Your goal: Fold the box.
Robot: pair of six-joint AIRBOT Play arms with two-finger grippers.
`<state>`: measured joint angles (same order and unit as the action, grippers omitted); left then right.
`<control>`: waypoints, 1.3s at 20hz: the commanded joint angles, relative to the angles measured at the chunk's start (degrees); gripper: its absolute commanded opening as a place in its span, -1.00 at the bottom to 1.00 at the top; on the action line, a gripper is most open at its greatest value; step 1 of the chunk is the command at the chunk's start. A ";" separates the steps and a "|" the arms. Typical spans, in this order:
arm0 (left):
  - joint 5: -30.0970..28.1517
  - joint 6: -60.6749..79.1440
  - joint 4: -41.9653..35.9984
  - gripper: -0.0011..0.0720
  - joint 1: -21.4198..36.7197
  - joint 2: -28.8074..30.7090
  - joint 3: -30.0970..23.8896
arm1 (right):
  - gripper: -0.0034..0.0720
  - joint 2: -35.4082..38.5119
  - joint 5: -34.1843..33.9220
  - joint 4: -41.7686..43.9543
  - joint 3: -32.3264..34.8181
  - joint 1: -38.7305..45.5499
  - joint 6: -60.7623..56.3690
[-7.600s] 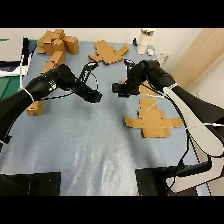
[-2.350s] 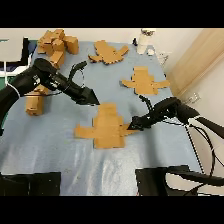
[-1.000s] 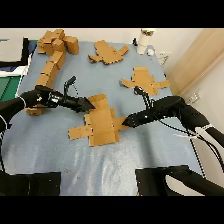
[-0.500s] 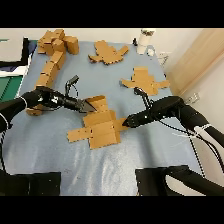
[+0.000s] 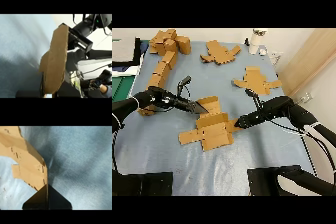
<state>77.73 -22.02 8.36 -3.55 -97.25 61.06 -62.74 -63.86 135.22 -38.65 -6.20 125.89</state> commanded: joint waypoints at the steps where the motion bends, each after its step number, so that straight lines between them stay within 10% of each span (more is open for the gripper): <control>1: 0.20 0.24 1.55 -0.55 -1.20 -0.72 -0.04 | -0.90 -0.09 0.44 0.00 0.04 0.02 -0.07; 4: -1.14 0.87 1.51 -0.56 -2.54 -1.60 0.02 | -0.90 -0.09 0.39 0.00 0.04 0.02 -0.07; 6: -1.25 1.66 1.44 -0.93 -2.54 -1.64 0.02 | -0.90 -0.09 0.37 0.00 0.04 0.02 -0.07; 23: -0.57 1.55 1.68 -0.92 -2.54 -1.62 2.10 | -0.90 -0.09 0.39 -0.02 0.04 0.02 -0.07; 25: -0.63 0.96 1.68 -0.11 -2.54 -1.64 2.10 | -0.90 -0.09 0.39 0.00 0.04 0.02 -0.07; 26: -0.61 0.98 1.73 -0.24 -2.54 -1.62 2.10 | -0.90 -0.09 0.39 0.00 0.04 0.02 -0.07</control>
